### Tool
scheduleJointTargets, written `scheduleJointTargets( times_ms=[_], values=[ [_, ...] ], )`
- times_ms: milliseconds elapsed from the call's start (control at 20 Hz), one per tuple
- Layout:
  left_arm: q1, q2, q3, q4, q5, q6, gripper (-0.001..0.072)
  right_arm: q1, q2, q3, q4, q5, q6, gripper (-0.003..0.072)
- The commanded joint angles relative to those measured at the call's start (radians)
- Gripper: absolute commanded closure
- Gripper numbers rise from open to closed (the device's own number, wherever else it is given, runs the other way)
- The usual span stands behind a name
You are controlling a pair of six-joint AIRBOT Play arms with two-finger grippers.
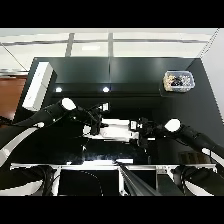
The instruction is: Fold the box and place the chain.
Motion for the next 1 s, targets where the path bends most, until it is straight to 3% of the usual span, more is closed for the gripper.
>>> scheduleJointTargets(
  times_ms=[0, 100, 150, 300, 350, 400, 550, 650, 800, 950],
  values=[
    [0.000, 0.000, 0.000, 0.000, -0.001, 0.000, 0.0682, 0.000, -0.001, 0.000, -0.002, 0.000, 0.001, 0.0049],
    [0.000, 0.000, 0.000, 0.000, -0.001, 0.000, 0.0682, 0.000, -0.001, 0.000, -0.002, 0.000, 0.001, 0.0065],
    [0.000, 0.000, 0.000, 0.000, -0.001, 0.000, 0.0682, 0.000, -0.001, 0.000, -0.002, 0.000, 0.001, 0.0208],
    [0.000, 0.000, 0.000, 0.000, -0.001, 0.000, 0.0682, 0.000, -0.001, 0.000, -0.002, 0.000, 0.001, 0.0273],
    [0.000, 0.000, 0.000, 0.000, -0.001, 0.000, 0.0682, 0.000, -0.001, 0.000, -0.002, 0.001, 0.000, 0.0451],
    [0.000, 0.000, 0.000, 0.000, -0.002, 0.000, 0.0682, 0.000, -0.001, 0.000, -0.003, 0.001, 0.001, 0.0525],
    [0.000, 0.003, 0.000, 0.002, -0.008, -0.017, 0.0650, 0.000, -0.001, 0.000, -0.005, 0.003, 0.001, 0.0525],
    [0.001, 0.020, 0.001, 0.018, -0.008, -0.047, 0.0403, 0.000, -0.001, 0.000, -0.005, 0.003, 0.000, 0.0525],
    [0.014, 0.086, 0.001, 0.113, -0.023, -0.140, 0.0185, 0.000, -0.001, 0.000, -0.005, 0.003, 0.000, 0.0525],
    [0.048, 0.182, 0.001, 0.242, -0.072, -0.327, 0.0185, 0.000, -0.001, 0.000, -0.005, 0.003, 0.000, 0.0525]
  ],
)
